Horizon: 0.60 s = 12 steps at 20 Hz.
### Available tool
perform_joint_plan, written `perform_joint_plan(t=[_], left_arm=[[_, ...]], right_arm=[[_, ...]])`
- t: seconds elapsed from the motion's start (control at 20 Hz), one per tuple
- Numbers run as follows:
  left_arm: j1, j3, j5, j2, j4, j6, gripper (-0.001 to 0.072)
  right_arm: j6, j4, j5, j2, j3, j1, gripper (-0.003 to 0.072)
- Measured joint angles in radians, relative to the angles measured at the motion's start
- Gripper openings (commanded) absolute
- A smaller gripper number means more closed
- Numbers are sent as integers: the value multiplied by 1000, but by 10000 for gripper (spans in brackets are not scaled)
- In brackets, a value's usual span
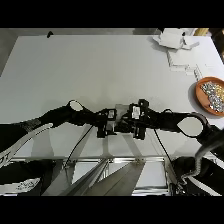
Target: Fold the box and place the chain.
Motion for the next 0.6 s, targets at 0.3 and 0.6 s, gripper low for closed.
perform_joint_plan(t=[0.3,0.6], left_arm=[[0,0,0,0,0,0,150],[0,0,0,0,0,0,150]], right_arm=[[445,-302,213,0,6,-68,96],[637,-395,419,-21,117,-186,312]])
